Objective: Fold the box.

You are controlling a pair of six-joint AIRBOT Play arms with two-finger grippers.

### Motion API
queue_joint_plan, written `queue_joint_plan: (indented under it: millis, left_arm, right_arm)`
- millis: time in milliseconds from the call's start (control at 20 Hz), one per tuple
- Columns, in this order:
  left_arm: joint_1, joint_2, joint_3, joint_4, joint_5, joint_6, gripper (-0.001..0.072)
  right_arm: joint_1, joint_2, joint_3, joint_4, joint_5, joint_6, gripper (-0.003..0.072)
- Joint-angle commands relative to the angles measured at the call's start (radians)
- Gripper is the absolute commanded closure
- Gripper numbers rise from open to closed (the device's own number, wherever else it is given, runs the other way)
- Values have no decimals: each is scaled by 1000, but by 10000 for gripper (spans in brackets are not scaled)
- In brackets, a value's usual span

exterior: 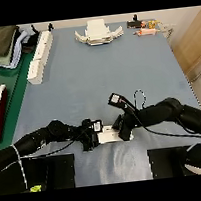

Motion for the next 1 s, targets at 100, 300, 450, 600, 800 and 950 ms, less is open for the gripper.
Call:
queue_joint_plan:
  millis: [100, 300, 450, 600, 800, 950]
  left_arm:
    - [0, 0, 1, 0, 0, 0, 190]
    - [0, 0, 1, 0, 0, 0, 190]
    - [0, 0, 1, 0, 0, 0, 190]
    - [0, 0, 1, 0, 0, 0, 190]
    - [0, 0, 1, 0, 0, 0, 190]
    - [0, 0, 1, 0, 0, 0, 190]
  right_arm:
    - [192, 49, -25, -230, 187, -6, 686]
    - [225, 69, -22, -272, 164, -6, 364]
    - [225, 99, 2, -291, 82, -6, 319]
    - [225, 101, 8, -319, 7, -22, 220]
    - [225, 70, 9, -345, -1, -140, 212]
    - [225, 50, 9, -346, -4, -183, 212]
